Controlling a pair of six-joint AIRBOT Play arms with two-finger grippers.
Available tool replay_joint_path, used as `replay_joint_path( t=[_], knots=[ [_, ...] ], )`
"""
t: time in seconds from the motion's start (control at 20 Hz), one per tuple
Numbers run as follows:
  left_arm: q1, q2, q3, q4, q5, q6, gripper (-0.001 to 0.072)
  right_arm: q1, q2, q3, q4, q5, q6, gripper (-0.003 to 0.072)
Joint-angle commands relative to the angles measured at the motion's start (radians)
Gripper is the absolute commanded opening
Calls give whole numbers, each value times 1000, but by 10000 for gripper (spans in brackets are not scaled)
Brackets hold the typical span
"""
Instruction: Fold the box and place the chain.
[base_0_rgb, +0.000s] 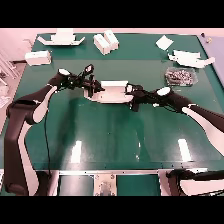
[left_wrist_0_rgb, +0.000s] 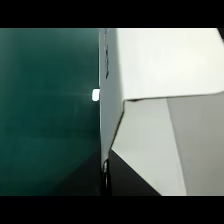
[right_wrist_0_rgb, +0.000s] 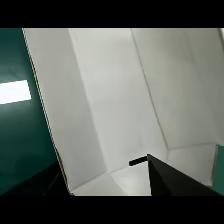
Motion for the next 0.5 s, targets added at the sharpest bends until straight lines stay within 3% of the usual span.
replay_joint_path(
  t=[0.0,0.2,0.25,0.35,0.4,0.45],
  knots=[
    [0,0,0,0,-1,0,27,-8,4,20,37,-11,-33,550],
    [0,0,0,0,-1,0,27,-34,4,41,37,11,-37,558],
    [0,0,0,0,-1,0,28,-45,4,46,42,29,-37,615],
    [0,0,0,0,-1,0,28,-58,3,56,48,58,-51,621],
    [0,0,0,0,-1,0,27,-61,3,59,61,65,-68,698],
    [0,0,0,0,-1,0,28,-61,3,60,72,77,-95,707]
  ],
)
